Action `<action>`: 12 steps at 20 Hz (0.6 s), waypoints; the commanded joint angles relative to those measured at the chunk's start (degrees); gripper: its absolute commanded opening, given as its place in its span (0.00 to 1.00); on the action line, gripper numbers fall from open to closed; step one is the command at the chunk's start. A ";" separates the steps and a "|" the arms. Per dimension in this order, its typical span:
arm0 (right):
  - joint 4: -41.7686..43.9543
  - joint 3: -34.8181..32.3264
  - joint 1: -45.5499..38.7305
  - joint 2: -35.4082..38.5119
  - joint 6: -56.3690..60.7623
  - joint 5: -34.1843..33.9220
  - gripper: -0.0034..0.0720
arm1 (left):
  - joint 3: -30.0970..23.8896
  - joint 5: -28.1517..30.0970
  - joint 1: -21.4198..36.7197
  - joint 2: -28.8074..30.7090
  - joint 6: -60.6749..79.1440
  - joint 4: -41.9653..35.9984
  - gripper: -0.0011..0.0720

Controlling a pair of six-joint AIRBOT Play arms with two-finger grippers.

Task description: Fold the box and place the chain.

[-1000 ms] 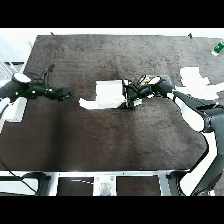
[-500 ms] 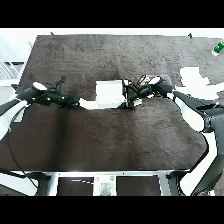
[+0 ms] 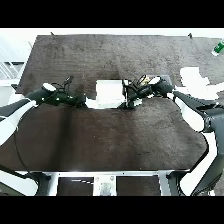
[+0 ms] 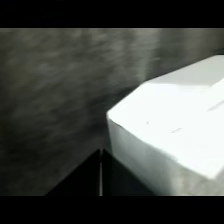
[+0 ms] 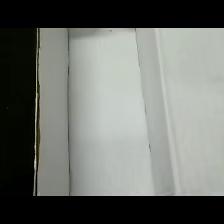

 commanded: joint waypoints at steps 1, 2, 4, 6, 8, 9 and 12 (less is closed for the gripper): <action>0.02 0.00 0.00 0.00 0.00 0.02 0.82 | 2.97 -3.67 -0.24 -0.09 2.23 -2.01 0.24; 0.02 0.00 0.00 0.00 0.00 0.02 0.82 | 3.43 -4.15 -0.24 -0.09 2.23 -2.05 0.32; 0.02 0.00 0.00 0.00 0.00 0.02 0.82 | 3.41 -4.42 -0.24 -0.09 2.19 -2.32 0.37; 0.02 0.00 0.00 0.00 0.00 0.02 0.82 | 3.41 -4.66 -0.24 -0.04 3.56 -4.48 0.37; 0.02 0.00 0.00 0.00 0.00 0.02 0.82 | 3.45 -4.70 -0.24 -0.04 5.64 -8.09 0.37; 0.02 0.00 0.00 0.00 0.00 0.02 0.82 | 3.45 -5.31 -0.24 -0.04 6.99 -10.45 0.47; 0.02 0.00 0.00 0.00 0.00 0.02 0.82 | 3.41 -6.21 -0.24 -0.04 8.07 -12.48 0.52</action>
